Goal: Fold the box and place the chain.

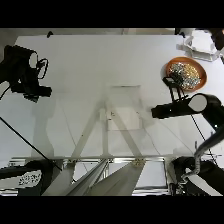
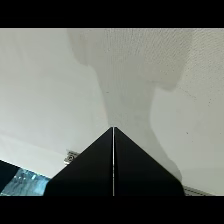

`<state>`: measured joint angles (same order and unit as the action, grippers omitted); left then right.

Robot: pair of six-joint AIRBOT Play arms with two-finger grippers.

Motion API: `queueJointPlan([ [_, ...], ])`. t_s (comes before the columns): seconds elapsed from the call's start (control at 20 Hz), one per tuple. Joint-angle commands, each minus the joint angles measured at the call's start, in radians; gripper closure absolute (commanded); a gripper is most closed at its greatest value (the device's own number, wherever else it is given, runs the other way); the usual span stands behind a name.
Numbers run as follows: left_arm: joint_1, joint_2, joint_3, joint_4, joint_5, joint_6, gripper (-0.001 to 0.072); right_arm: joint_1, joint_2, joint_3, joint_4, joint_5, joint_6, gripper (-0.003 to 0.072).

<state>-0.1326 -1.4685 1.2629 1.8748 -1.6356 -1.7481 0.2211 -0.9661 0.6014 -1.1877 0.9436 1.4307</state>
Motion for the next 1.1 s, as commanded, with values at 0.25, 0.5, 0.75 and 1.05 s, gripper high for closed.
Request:
queueJointPlan([
  [0.25,0.0,0.001,0.0,0.003,0.074,0.05,0.0701,0.145,0.012,-0.057,-0.013,-0.135,0.092,0.0681],
  [0.5,0.0,0.001,0.0,-0.172,0.292,0.11,0.0701,0.145,0.012,-0.057,-0.02,-0.113,0.091,0.0681],
  [0.75,-0.001,-0.002,-0.003,-0.805,0.372,0.652,0.07,0.145,0.012,-0.057,-0.02,-0.114,0.09,0.0681],
  [1.05,-0.125,-0.021,-0.006,-1.067,0.33,1.075,0.0432,0.145,0.012,-0.057,-0.015,-0.114,0.09,0.0681],
])
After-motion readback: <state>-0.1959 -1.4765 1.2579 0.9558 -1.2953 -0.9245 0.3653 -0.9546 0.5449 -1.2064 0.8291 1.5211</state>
